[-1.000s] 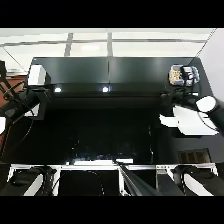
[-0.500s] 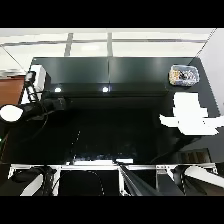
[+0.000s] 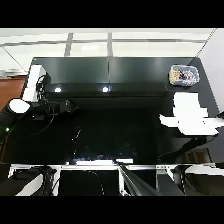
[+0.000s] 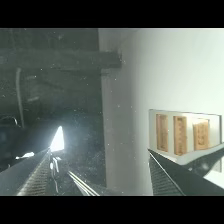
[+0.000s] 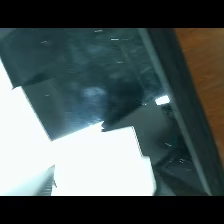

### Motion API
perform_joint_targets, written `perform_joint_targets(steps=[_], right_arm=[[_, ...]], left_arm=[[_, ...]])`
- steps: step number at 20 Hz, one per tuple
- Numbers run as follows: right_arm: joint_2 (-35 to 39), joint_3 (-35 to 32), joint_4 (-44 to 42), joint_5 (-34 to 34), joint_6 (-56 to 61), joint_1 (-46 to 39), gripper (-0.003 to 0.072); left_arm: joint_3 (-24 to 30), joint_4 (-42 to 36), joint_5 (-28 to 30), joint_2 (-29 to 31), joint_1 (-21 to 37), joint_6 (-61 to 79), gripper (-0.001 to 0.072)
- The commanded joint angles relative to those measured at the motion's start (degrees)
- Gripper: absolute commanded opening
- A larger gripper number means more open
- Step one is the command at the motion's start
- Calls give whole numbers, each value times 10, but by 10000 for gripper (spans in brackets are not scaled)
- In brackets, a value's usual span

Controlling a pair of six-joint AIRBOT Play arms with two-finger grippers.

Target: Fold the box and place the chain.

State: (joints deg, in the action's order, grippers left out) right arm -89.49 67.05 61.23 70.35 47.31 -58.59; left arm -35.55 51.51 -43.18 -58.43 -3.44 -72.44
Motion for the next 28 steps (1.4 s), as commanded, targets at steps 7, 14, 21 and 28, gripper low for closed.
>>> perform_joint_targets(steps=[7, 14, 21, 28], right_arm=[[56, -4, -50, 75, 14, 85, 11], [251, -256, -318, 7, -23, 231, 11], [363, -504, -515, -256, -69, 532, 11], [363, -505, -531, -308, -68, 667, 11]], left_arm=[[-3, -4, -7, -4, 1, 0, 705], [-3, -16, -12, -4, -2, 3, 705], [-44, -199, -19, -64, -83, 142, 704], [-189, -225, -159, -288, -85, 111, 704]])
